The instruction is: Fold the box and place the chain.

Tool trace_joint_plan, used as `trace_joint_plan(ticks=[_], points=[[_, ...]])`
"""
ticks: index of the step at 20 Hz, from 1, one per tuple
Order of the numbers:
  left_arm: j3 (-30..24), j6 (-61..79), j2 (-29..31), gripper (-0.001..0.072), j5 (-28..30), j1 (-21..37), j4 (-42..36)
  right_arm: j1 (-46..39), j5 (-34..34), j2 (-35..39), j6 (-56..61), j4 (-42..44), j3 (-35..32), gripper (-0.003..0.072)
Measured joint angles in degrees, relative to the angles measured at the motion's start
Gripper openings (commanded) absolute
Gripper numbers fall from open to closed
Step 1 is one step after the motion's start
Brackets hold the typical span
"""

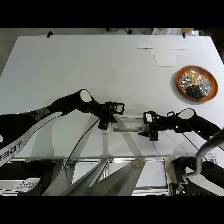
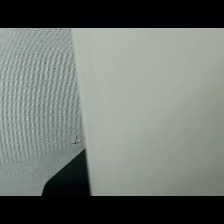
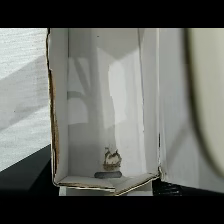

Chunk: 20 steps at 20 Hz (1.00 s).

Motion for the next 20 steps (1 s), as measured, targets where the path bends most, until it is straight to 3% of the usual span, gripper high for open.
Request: trace_joint_plan(ticks=[6,7,9,10,16,20], points=[[0.0,0.0,0.26,0.0013,0.22,0.09,0.04,0.0,0.0,0.0,0.0,0.0,0.0,0.0409],[0.0,-0.02,0.57,0.0075,0.33,0.13,0.28,0.0,0.02,0.0,-0.02,-0.04,0.0,0.0409],[0.0,0.02,1.49,0.0411,0.87,0.28,1.29,0.0,0.26,0.0,-0.07,-0.26,0.0,0.0409],[0.02,0.0,2.03,0.0449,1.4,0.28,1.31,0.0,0.37,0.0,-0.2,-0.44,0.0,0.0409],[0.0,-2.86,5.2,0.0464,1.62,0.26,2.89,0.0,0.24,0.0,0.02,-0.17,-0.04,0.0409],[0.0,-13.75,9.11,0.0429,0.46,0.26,11.69,0.0,0.11,0.0,0.02,-0.07,-0.04,0.0409]])
